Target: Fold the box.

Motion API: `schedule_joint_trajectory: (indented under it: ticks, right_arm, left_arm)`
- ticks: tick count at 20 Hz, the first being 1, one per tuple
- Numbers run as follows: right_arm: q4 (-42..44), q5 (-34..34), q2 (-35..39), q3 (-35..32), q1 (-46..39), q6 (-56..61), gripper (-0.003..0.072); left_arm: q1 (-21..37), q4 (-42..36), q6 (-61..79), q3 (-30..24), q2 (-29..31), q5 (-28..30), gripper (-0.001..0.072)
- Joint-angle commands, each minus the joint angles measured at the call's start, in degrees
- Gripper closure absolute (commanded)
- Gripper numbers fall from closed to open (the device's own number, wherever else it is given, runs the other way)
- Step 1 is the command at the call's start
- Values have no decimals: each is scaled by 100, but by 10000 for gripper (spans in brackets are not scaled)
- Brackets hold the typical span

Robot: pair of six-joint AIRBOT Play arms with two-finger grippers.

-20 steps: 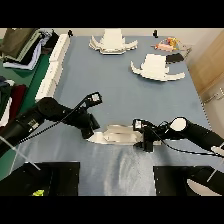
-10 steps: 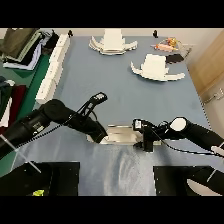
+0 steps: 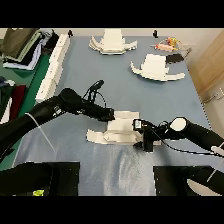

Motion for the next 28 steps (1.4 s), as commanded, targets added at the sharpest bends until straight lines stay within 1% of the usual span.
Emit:
schedule_joint_trajectory:
  ticks: [1,4,11,13,14,16,18,20,21,23,24,26,27,28]
  right_arm:
    - [0,0,2,4,2,-2,197]
    - [0,0,2,4,2,-2,197]
    - [0,0,2,4,2,-2,197]
    - [0,2,2,4,2,-2,197]
    - [0,2,2,4,2,-2,197]
    - [0,0,2,4,2,-2,197]
    - [0,0,2,4,2,-2,196]
    - [0,0,2,4,2,-2,197]
    - [0,0,2,4,2,-2,196]
    - [0,0,2,4,2,-2,197]
    - [0,0,2,4,2,-2,197]
    - [0,2,2,4,2,-2,196]
    - [0,0,2,4,2,-2,197]
    - [0,0,2,4,2,-2,196]
  left_arm:
    - [90,133,-697,42,-564,-52,695]
    - [46,116,-717,42,-804,-151,695]
    - [59,15,-715,103,-802,-184,695]
    - [81,39,-660,153,-710,-227,695]
    - [125,50,-599,177,-568,-269,696]
    - [330,160,-433,195,-59,-459,696]
    - [616,501,-282,192,601,-876,696]
    - [802,844,289,192,1215,-1255,695]
    - [828,1049,658,192,1478,-1340,694]
    - [833,1392,1478,192,1810,-1377,695]
    - [833,1471,1818,192,1895,-1384,694]
    - [833,1508,2667,188,1941,-1589,692]
    - [835,1539,3204,170,1928,-1755,612]
    - [885,1534,3613,101,1928,-1818,246]
